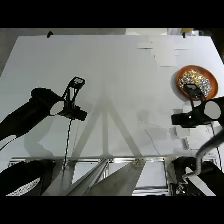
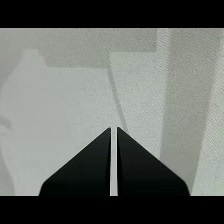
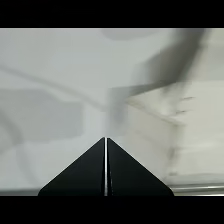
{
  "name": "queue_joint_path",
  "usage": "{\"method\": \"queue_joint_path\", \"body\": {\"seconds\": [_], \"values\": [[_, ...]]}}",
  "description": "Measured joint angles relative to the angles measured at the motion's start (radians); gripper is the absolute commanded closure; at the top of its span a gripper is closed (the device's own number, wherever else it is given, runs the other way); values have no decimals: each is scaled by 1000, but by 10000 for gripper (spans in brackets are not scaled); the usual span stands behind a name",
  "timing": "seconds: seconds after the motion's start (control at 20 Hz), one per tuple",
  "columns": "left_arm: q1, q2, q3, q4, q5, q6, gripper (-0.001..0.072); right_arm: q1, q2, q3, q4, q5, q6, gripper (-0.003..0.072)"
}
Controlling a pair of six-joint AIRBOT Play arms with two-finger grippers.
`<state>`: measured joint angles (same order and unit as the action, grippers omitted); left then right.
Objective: Fold the box and place the chain.
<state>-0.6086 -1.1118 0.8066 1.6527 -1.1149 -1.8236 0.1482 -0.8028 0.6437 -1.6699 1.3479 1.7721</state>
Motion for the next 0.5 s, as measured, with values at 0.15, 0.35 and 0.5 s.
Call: {"method": "queue_joint_path", "body": {"seconds": [0.15,0.35,0.5], "values": [[0,0,0,0,0,0,672,-130,0,0,-183,-28,-51,618],[0,0,0,0,0,0,672,-336,-31,0,-307,-132,-137,154],[0,0,0,0,0,0,672,-452,-116,0,-357,-175,-190,158]]}}
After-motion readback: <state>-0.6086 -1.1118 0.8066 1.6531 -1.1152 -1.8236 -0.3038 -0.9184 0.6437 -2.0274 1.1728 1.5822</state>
